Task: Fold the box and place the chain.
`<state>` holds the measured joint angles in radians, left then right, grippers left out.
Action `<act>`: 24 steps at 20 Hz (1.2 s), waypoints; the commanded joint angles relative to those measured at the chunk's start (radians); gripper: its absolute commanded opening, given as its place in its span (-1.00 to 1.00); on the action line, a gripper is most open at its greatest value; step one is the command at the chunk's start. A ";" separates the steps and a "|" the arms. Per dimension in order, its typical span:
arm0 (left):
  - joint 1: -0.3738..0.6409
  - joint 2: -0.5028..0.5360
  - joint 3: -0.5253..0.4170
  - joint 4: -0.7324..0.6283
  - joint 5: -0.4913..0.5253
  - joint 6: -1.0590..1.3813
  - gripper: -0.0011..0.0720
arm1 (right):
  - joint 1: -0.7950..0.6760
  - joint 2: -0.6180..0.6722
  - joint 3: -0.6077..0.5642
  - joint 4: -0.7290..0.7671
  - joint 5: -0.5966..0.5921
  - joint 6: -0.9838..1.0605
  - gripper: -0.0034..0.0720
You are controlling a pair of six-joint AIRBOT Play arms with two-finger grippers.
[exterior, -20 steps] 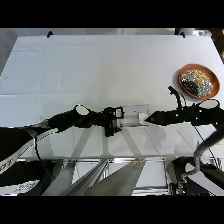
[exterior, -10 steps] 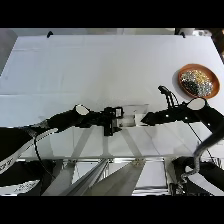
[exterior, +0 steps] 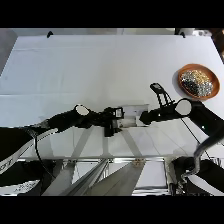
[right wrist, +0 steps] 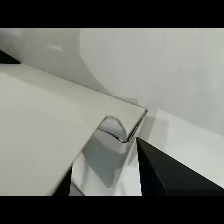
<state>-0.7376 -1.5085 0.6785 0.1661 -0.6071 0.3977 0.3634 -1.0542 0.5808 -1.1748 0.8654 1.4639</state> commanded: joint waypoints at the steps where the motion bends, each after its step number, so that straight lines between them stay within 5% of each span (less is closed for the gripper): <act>1: 0.000 0.001 0.001 0.000 0.005 -0.001 -0.60 | 0.065 -0.004 0.014 -0.201 -0.021 0.241 0.35; 24: 0.000 0.001 0.001 -0.001 0.005 -0.001 -0.60 | 0.228 -0.158 0.063 -0.348 0.055 0.555 0.30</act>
